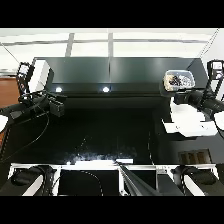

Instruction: Fold the box and place the chain.

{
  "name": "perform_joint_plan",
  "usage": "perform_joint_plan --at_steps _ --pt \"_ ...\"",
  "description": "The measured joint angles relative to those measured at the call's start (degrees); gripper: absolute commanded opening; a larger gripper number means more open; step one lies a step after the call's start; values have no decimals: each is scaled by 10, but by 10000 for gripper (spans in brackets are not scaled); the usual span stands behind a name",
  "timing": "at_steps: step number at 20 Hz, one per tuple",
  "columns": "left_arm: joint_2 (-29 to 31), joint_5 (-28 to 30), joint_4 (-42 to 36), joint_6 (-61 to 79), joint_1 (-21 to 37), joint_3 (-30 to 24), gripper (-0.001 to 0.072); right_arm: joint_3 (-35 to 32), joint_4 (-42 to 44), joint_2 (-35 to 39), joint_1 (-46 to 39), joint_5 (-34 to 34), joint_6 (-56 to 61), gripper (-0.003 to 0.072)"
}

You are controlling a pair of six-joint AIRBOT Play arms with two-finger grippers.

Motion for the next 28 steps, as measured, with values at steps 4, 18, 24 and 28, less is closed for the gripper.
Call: perform_joint_plan --at_steps 4,18,24,28 --pt "0 0 0 0 0 0 28 0 0 0 0 0 0 4" --pt "0 26 0 0 0 0 28 0 0 0 0 -12 0 4" --pt "0 110 -4 1 0 0 28 4 -43 -26 -28 -157 0 13" --pt "0 163 -9 0 0 0 29 71 -63 -119 -177 -163 58 13"
